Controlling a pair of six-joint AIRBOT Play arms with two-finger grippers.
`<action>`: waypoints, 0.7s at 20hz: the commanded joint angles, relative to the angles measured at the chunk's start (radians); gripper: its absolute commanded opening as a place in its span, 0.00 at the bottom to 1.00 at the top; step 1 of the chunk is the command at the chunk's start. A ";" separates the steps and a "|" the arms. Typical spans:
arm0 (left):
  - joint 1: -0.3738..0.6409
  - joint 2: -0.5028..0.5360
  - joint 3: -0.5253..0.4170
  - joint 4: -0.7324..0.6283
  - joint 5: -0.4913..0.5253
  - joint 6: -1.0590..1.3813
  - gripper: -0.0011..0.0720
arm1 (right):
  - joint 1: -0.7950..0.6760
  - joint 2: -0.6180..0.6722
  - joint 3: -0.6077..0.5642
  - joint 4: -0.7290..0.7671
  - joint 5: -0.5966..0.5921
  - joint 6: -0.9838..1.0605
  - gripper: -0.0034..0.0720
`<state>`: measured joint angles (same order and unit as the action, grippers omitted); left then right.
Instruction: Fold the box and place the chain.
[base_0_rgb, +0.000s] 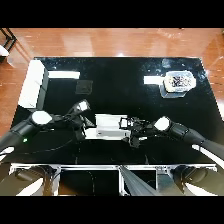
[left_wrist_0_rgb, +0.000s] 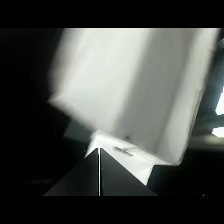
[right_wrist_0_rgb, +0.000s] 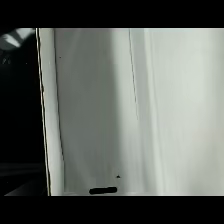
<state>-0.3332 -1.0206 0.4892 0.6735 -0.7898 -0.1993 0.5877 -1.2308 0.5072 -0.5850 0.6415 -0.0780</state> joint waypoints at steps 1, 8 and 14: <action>0.137 0.123 0.000 0.045 -0.060 -0.262 0.05 | 0.000 0.000 0.000 0.000 0.001 0.000 0.50; 0.531 0.138 -0.019 0.130 -0.329 -0.797 0.05 | 0.000 0.000 0.000 0.000 0.001 0.000 0.50; 0.582 0.072 -0.115 0.099 -0.315 -0.926 0.05 | 0.000 0.000 0.000 0.000 0.001 0.000 0.50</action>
<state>0.2321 -0.9134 0.4061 0.7738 -1.0859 -1.0534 0.5877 -1.2308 0.5072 -0.5854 0.6418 -0.0780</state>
